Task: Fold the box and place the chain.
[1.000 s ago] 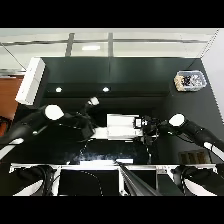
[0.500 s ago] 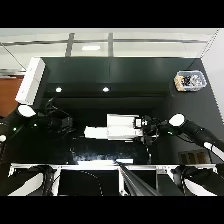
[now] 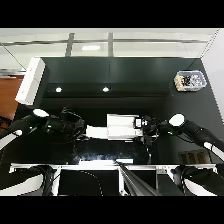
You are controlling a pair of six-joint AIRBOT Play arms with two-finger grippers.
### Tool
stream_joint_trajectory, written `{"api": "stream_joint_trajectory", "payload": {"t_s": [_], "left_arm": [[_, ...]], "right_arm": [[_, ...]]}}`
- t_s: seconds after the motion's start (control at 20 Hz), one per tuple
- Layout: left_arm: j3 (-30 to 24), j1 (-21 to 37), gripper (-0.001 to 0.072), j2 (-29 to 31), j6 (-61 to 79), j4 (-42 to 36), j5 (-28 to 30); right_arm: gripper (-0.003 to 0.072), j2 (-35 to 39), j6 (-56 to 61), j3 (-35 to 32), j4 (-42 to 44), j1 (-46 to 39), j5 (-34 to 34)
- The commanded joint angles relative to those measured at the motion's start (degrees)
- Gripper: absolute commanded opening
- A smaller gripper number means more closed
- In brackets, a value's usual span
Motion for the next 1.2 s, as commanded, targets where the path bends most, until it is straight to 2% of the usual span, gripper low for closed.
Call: {"api": "stream_joint_trajectory", "payload": {"t_s": [0.0, 0.15, 0.35, 0.4, 0.45, 0.5, 0.55, 0.7, 0.75, 0.85, 1.15], "left_arm": [[1.7, -4.8, 0.0024, -0.8, 2.1, -2.1, 1.3], [4.5, -7.3, 0.0024, -0.8, 3.9, -2.1, 1.8], [8.2, -7.8, 0.0041, -0.4, 6.4, -1.6, -1.1], [8.8, -7.8, 0.0192, 0.0, 6.4, -1.4, -1.7], [9.4, -7.8, 0.0436, 0.3, 6.4, -1.1, -2.2], [9.7, -7.8, 0.0621, 0.7, 6.3, -1.0, -2.3], [10.0, -7.8, 0.0645, 0.9, 6.3, -1.0, -2.8], [10.8, -8.0, 0.0646, 1.1, 6.1, -1.1, -8.8], [10.8, -8.5, 0.0646, 1.2, 6.1, -0.9, -9.1], [10.8, -10.9, 0.0645, 1.2, 4.1, 0.4, -6.1], [14.0, -22.4, 0.0636, 1.2, -2.2, 3.5, 9.8]], "right_arm": [[0.0496, 0.0, 0.0, 0.0, 0.0, 0.1, 0.0], [0.0496, 0.0, 0.0, 0.0, 0.0, 0.1, 0.0], [0.0496, 0.0, 0.0, 0.0, 0.0, 0.1, 0.0], [0.0496, 0.0, 0.0, 0.0, 0.0, 0.1, 0.0], [0.0496, 0.0, 0.0, 0.0, 0.0, 0.1, 0.0], [0.0496, 0.0, 0.0, 0.0, 0.0, 0.1, 0.0], [0.0496, 0.0, 0.0, 0.0, 0.0, 0.1, 0.0], [0.0496, 0.0, 0.0, 0.0, 0.0, 0.1, 0.0], [0.0496, 0.0, 0.0, 0.0, 0.0, 0.1, 0.0], [0.0496, 0.0, 0.0, 0.0, 0.0, 0.1, 0.0], [0.0496, 0.0, 0.0, 0.0, 0.0, 0.1, 0.0]]}}
